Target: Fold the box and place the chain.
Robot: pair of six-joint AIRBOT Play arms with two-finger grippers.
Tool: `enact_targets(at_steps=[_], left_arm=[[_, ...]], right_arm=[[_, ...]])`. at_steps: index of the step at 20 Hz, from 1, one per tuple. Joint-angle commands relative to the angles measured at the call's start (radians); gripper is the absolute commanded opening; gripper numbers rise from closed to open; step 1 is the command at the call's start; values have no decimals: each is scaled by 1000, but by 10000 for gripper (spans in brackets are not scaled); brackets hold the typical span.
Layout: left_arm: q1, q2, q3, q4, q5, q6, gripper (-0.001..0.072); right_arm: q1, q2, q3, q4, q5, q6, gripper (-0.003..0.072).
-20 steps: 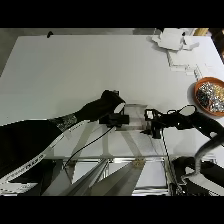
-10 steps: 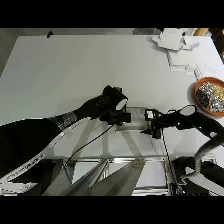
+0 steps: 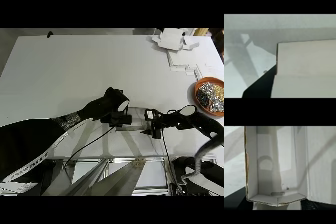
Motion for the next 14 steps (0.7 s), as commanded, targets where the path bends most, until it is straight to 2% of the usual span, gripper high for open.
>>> enact_targets(at_steps=[1,5,7,8,14], left_arm=[[-6,-14,0,-4,-6,6,1],[-6,-14,0,-4,-6,6,10],[-6,-11,0,-7,-6,7,95],[-5,-7,0,-11,-7,7,110],[10,66,0,-16,-11,54,112]], right_arm=[[0,1,1,0,-3,-3,356],[0,1,1,1,-3,-3,356],[0,1,1,0,-3,-3,356],[0,1,1,0,-3,-3,356],[0,1,1,1,-3,-3,356]])
